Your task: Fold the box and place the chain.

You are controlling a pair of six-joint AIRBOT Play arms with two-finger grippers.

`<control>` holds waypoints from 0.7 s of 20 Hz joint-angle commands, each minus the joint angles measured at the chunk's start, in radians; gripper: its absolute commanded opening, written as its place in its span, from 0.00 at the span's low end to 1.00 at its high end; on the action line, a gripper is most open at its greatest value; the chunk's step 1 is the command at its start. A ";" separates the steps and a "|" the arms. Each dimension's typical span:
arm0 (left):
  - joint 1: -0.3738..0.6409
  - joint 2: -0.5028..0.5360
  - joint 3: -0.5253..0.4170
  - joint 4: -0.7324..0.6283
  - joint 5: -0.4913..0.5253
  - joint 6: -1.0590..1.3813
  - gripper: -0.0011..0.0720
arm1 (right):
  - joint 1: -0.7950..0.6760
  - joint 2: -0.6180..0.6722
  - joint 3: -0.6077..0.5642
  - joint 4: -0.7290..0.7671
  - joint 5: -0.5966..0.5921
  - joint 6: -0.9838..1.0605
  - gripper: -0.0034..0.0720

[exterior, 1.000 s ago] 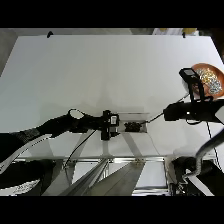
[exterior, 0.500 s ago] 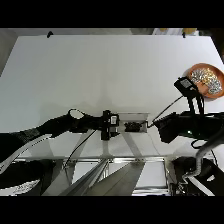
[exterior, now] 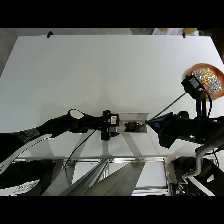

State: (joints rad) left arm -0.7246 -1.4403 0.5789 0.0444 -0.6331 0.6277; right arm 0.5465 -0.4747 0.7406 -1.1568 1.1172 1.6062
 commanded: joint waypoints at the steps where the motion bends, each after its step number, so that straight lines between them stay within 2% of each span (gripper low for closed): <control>1: 0.000 0.000 0.000 0.000 0.000 0.000 0.22 | 0.002 0.002 0.000 0.008 -0.025 -0.022 0.08; 4: 0.000 0.000 0.000 0.000 0.000 0.000 0.22 | 0.002 -0.016 0.000 -0.024 -0.061 -0.022 0.08; 8: 0.000 0.000 0.000 0.000 0.000 0.000 0.22 | 0.002 -0.105 -0.017 -0.105 -0.063 -0.026 0.08; 14: 0.000 0.000 0.000 0.000 0.000 0.000 0.22 | 0.002 -0.248 -0.075 -0.096 -0.063 -0.098 0.08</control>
